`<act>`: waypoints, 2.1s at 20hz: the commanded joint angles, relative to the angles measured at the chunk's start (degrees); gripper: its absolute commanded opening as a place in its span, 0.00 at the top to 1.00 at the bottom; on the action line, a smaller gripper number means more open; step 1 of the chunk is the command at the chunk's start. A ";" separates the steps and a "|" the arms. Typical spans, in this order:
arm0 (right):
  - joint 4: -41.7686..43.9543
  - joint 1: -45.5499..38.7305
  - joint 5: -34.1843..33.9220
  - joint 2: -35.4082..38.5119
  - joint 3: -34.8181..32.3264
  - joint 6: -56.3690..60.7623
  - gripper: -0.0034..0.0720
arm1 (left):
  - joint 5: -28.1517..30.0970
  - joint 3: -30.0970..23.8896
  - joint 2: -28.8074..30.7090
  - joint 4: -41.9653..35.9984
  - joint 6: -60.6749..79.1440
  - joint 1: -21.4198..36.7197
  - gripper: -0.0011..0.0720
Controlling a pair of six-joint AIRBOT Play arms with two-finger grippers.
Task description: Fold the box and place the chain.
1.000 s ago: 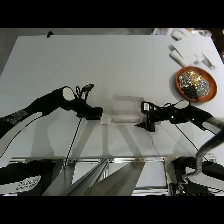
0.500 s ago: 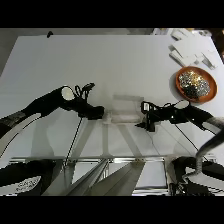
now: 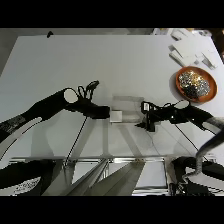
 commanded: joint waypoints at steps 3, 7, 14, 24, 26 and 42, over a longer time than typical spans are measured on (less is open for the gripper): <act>0.02 -0.02 0.04 0.04 -0.02 0.02 0.43 | 0.59 1.29 0.11 -0.85 0.28 -1.64 0.60; 0.02 -0.02 0.02 0.04 -0.02 0.02 0.43 | 0.57 2.05 0.13 -0.74 0.26 -1.90 0.60; 0.02 -0.02 0.02 0.04 -0.02 0.02 0.43 | -0.90 2.12 1.22 6.14 -3.23 -1.60 0.61; 0.02 -0.02 0.02 0.04 -0.02 0.02 0.43 | -0.94 2.45 2.23 5.16 -3.82 -1.38 0.57; 0.02 -0.02 0.04 0.04 -0.02 0.02 0.43 | -1.09 2.80 2.38 4.26 -3.78 -1.33 0.39; 0.02 -0.02 0.02 0.04 -0.02 0.02 0.43 | 0.04 4.81 1.64 12.87 -12.48 -7.02 0.39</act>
